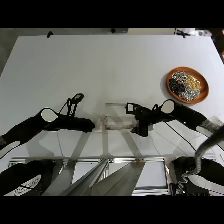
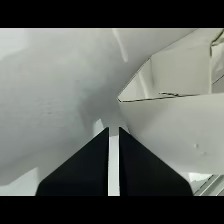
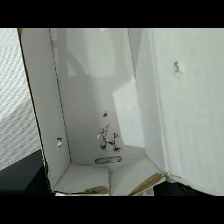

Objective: Fold the box and place the chain.

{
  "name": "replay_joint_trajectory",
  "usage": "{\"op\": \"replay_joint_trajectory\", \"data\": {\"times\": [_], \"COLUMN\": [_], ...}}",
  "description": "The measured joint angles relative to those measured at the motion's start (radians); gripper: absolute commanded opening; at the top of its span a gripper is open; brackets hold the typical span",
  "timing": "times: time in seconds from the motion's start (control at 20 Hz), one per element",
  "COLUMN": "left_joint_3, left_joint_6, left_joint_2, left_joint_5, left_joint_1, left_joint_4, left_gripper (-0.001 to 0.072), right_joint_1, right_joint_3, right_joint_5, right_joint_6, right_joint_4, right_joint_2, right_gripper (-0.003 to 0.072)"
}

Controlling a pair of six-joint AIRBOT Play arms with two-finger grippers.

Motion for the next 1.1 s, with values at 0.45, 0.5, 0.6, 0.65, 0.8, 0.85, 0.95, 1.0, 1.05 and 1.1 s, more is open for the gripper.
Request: {"op": "replay_joint_trajectory", "data": {"times": [0.45,0.5,0.6,0.65,0.8,0.85,0.95,1.0,1.05,1.1], "left_joint_3": [0.072,0.092,0.121,0.131,0.146,0.148,0.151,0.153,0.153,0.154], "left_joint_6": [0.024,0.025,0.026,0.026,0.026,0.026,0.026,0.026,0.023,0.015], "left_joint_2": [0.0,0.0,0.0,0.0,0.0,0.0,0.0,0.0,0.0,0.0], "left_joint_5": [0.002,-0.001,-0.002,-0.003,-0.014,-0.02,-0.03,-0.031,-0.032,-0.033], "left_joint_1": [-0.048,-0.058,-0.075,-0.082,-0.092,-0.095,-0.099,-0.1,-0.1,-0.101], "left_joint_4": [-0.058,-0.061,-0.066,-0.067,-0.067,-0.066,-0.056,-0.052,-0.045,-0.036], "left_gripper": [0.0303,0.0303,0.0305,0.0339,0.036,0.043,0.0516,0.0516,0.0516,0.0516], "right_joint_1": [0.0,0.0,0.0,0.0,0.0,0.0,0.0,0.0,0.0,0.0], "right_joint_3": [0.0,0.0,0.0,0.0,0.0,0.0,0.0,0.0,0.0,0.0], "right_joint_5": [0.0,0.0,0.0,0.0,0.0,0.0,0.0,0.0,0.0,0.0], "right_joint_6": [0.0,0.0,0.0,0.0,0.0,0.0,0.0,0.0,0.0,0.0], "right_joint_4": [0.0,0.0,0.0,0.0,0.0,0.0,0.0,0.0,0.0,0.0], "right_joint_2": [0.0,0.0,0.0,0.0,0.0,0.0,0.0,0.0,0.0,0.0], "right_gripper": [0.0514,0.0514,0.0514,0.0514,0.0514,0.0514,0.0514,0.0514,0.0514,0.0514]}}
